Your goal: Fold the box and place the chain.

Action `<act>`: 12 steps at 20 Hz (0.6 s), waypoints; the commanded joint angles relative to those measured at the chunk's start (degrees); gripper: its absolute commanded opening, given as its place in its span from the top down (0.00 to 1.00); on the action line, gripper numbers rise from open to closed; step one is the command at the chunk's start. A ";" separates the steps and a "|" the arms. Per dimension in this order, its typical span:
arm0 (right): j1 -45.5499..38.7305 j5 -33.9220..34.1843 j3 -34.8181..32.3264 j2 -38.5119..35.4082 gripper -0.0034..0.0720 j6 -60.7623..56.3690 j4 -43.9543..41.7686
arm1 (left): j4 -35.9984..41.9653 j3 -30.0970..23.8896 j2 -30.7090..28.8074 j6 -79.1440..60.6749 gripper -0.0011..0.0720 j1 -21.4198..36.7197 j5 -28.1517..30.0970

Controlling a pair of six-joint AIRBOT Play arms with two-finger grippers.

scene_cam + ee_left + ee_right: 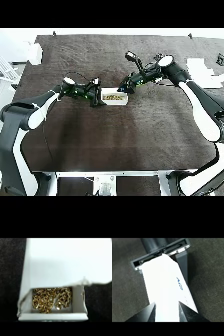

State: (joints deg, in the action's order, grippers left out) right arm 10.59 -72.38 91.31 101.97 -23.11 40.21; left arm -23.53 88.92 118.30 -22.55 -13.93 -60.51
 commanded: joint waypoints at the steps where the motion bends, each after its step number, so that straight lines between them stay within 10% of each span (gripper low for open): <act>1: 0.42 0.07 0.07 0.04 0.49 2.03 0.79 | 0.02 0.00 0.02 -0.02 0.42 0.02 0.00; 12: 0.42 1.16 0.07 0.90 0.41 7.54 0.74 | 0.00 0.00 0.02 -0.02 0.42 0.02 0.00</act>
State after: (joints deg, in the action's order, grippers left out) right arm 10.96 -71.29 91.31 102.56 -17.02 40.95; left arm -23.53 88.92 118.30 -22.55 -13.93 -60.53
